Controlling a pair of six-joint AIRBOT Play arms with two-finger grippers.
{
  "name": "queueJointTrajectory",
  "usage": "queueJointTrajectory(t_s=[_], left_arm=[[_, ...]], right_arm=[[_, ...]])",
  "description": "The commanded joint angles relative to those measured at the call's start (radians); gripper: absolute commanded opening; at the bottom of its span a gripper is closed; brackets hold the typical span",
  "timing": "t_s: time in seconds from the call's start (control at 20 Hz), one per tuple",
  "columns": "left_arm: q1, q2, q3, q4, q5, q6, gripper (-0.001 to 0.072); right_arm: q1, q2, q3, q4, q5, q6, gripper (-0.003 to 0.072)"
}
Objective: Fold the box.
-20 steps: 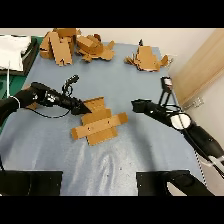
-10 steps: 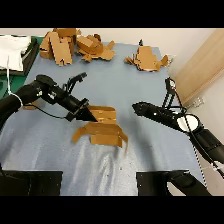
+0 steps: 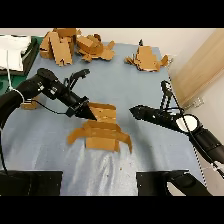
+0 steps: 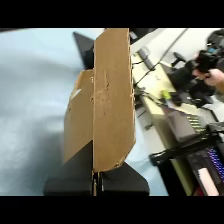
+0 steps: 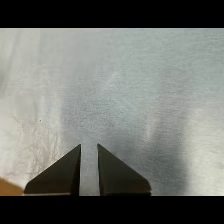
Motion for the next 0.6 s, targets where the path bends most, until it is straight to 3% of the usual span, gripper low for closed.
queueJointTrajectory(t_s=[0.0, 0.15, 0.3, 0.55], left_arm=[[0.001, -0.056, 0.000, 0.074, 0.151, 0.013, 0.0010], [0.001, -0.069, 0.000, 0.071, 0.290, 0.067, 0.0009], [-0.013, -0.050, -0.008, 0.069, 0.355, 0.140, 0.0008], [-0.060, 0.016, -0.113, 0.004, 0.521, 0.319, 0.0008]], right_arm=[[0.001, -0.001, 0.000, -0.032, 0.005, 0.000, 0.0157], [0.001, -0.002, -0.001, -0.064, 0.005, 0.000, 0.0157], [0.001, -0.008, -0.001, -0.090, 0.004, 0.000, 0.0157], [0.001, -0.008, -0.001, -0.117, -0.005, 0.000, 0.0157]])
